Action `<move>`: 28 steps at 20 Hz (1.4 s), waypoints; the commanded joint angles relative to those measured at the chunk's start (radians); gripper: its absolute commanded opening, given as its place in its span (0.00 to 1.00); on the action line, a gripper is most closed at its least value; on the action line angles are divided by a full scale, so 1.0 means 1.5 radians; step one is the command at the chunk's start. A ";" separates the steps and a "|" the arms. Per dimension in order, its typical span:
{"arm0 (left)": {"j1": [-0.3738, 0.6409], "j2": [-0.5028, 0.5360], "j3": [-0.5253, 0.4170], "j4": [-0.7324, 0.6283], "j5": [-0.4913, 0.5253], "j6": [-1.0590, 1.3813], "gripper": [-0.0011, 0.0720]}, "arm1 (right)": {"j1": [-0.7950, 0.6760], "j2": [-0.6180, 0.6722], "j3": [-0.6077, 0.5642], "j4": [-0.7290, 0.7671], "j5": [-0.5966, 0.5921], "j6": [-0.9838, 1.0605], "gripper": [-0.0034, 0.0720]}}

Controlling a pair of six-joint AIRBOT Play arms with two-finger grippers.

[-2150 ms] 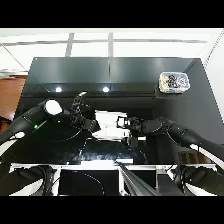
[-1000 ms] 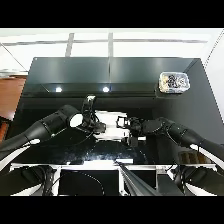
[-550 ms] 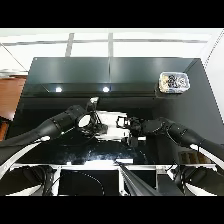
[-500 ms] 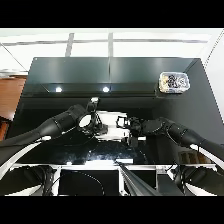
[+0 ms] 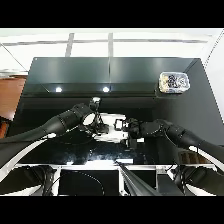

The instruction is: Fold the box and place the chain.

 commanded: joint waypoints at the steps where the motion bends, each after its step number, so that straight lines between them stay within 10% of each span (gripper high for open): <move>1: -0.001 -0.002 0.001 0.001 -0.021 -0.003 0.39 | 0.005 -0.001 0.000 -0.004 0.019 0.016 0.76; 28: -0.006 0.045 -0.038 0.028 -0.002 -0.063 0.31 | 0.004 -0.001 0.000 -0.013 0.023 0.018 0.76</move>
